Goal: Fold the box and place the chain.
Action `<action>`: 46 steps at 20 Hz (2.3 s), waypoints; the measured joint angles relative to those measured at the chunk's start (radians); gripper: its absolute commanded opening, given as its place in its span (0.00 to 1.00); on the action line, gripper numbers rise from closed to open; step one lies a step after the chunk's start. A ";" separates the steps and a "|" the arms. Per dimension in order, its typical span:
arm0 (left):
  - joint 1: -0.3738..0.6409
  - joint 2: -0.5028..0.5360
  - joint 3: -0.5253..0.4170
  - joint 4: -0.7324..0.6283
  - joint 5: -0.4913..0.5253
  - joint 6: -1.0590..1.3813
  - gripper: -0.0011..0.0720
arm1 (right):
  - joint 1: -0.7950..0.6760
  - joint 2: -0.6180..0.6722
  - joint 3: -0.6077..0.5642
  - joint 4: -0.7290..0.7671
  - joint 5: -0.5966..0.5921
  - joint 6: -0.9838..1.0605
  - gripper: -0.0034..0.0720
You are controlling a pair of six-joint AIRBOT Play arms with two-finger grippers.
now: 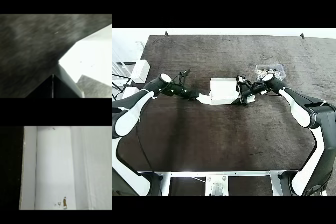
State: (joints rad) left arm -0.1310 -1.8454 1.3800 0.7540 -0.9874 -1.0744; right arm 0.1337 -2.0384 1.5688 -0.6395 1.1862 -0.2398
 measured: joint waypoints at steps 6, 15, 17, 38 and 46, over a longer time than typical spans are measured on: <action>-0.009 0.000 0.079 -0.030 -0.024 0.011 0.04 | 0.000 0.000 0.000 0.000 0.000 0.000 0.78; -0.010 0.000 0.102 -0.045 -0.089 0.053 0.39 | 0.000 0.000 0.000 0.000 0.000 0.000 0.78; -0.010 0.000 0.102 -0.058 -0.099 0.057 0.39 | 0.000 0.000 0.000 0.000 0.000 0.000 0.78; -0.013 0.000 0.101 -0.185 -0.169 0.088 0.45 | 0.000 0.000 0.000 0.000 0.000 0.000 0.78; -0.021 0.000 0.100 -0.170 -0.152 0.052 0.45 | 0.000 0.000 0.000 0.000 0.000 0.000 0.78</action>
State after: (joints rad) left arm -0.1520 -1.8454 1.4803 0.5842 -1.1393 -1.0222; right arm 0.1337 -2.0384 1.5688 -0.6395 1.1862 -0.2398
